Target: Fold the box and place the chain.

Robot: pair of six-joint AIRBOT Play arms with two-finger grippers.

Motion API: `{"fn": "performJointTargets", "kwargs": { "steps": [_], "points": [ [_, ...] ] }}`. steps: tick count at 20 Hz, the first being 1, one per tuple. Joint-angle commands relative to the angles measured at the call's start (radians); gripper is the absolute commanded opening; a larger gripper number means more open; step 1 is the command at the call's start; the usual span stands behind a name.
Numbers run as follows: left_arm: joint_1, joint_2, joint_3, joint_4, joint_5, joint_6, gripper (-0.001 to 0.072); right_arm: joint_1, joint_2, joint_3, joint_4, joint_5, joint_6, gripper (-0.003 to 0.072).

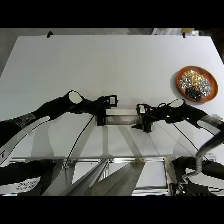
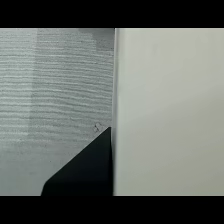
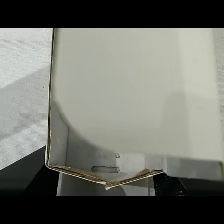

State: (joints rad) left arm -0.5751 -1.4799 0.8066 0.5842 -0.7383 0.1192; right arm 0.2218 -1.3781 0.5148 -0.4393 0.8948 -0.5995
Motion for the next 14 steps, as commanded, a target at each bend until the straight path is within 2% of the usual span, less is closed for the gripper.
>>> {"fn": "performJointTargets", "kwargs": {
  "steps": [1, 14],
  "points": [
    [0.0, 0.0, 0.0, 0.0, 0.002, 0.0, 0.0011, 0.0, -0.001, 0.0, -0.005, -0.023, -0.001, 0.0398],
    [0.0, 0.0, 0.0, 0.0, 0.002, 0.0, 0.0011, 0.0, 0.001, 0.0, -0.008, -0.017, 0.0, 0.0399]
  ]
}}
